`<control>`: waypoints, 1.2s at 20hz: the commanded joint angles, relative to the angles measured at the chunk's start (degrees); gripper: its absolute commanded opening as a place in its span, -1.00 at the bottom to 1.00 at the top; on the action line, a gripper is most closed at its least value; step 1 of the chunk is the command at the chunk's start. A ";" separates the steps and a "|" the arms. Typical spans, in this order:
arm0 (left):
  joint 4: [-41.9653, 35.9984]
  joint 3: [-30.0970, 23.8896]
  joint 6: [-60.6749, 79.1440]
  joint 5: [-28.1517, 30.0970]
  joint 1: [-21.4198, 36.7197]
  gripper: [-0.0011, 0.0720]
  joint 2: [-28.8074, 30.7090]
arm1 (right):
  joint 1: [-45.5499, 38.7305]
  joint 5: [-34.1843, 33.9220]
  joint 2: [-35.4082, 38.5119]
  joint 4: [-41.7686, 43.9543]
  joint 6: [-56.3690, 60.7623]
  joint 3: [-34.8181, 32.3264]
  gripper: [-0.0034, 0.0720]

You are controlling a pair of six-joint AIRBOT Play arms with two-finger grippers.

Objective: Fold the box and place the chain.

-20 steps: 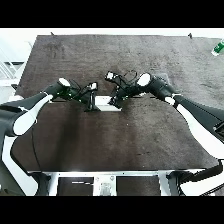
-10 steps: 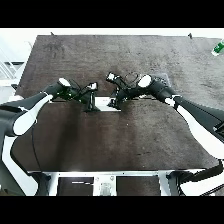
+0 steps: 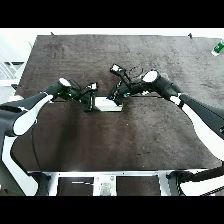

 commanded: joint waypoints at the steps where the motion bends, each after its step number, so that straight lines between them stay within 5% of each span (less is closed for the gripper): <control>1: 0.00 0.02 -0.07 0.15 0.04 0.30 0.00 | -0.85 -0.17 0.09 2.05 -0.24 -3.02 -0.89; 17: 0.00 0.02 -0.07 0.15 0.04 0.30 0.00 | -1.49 -0.09 -1.36 7.52 -3.02 -6.23 -0.89; 24: 0.00 0.02 -0.07 0.13 0.04 0.30 0.00 | -2.45 -3.98 15.89 11.89 -0.81 -7.67 -0.89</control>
